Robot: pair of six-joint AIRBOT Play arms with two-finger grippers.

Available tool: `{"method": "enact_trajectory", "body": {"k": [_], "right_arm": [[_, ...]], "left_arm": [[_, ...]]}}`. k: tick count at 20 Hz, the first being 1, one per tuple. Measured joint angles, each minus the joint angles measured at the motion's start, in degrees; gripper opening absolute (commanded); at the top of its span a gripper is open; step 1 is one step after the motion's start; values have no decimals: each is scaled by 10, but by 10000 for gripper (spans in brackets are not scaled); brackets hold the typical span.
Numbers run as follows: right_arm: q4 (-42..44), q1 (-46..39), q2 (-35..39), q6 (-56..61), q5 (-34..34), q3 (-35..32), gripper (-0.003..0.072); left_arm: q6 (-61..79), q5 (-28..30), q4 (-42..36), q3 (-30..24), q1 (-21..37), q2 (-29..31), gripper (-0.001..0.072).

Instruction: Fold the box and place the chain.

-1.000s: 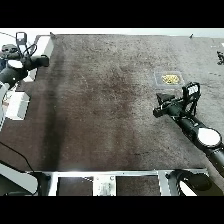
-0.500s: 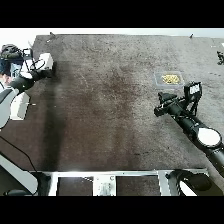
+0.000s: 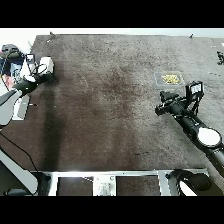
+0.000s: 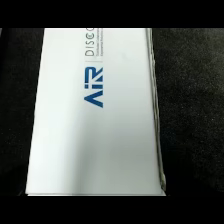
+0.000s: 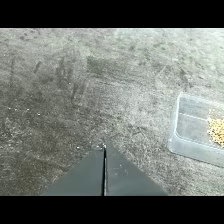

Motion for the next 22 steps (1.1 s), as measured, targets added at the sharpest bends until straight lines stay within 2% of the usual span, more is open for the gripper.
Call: {"method": "enact_trajectory", "body": {"k": [1, 5, 12, 14, 22], "right_arm": [[0, 0, 0, 0, 0, 0, 9], [0, 0, 0, 0, -2, 0, 9], [0, 0, 0, 0, -3, 0, 9], [0, 0, 0, 0, -3, 0, 9], [0, 0, 0, 0, -3, 0, 9]], "left_arm": [[3, 0, 0, 0, 0, -1, 604], [10, 1, 0, 2, 0, 1, 605], [13, -35, 2, 13, 1, 12, 606], [13, -39, 2, 14, 1, 23, 720], [13, -53, 4, 15, 2, 74, 720]]}}
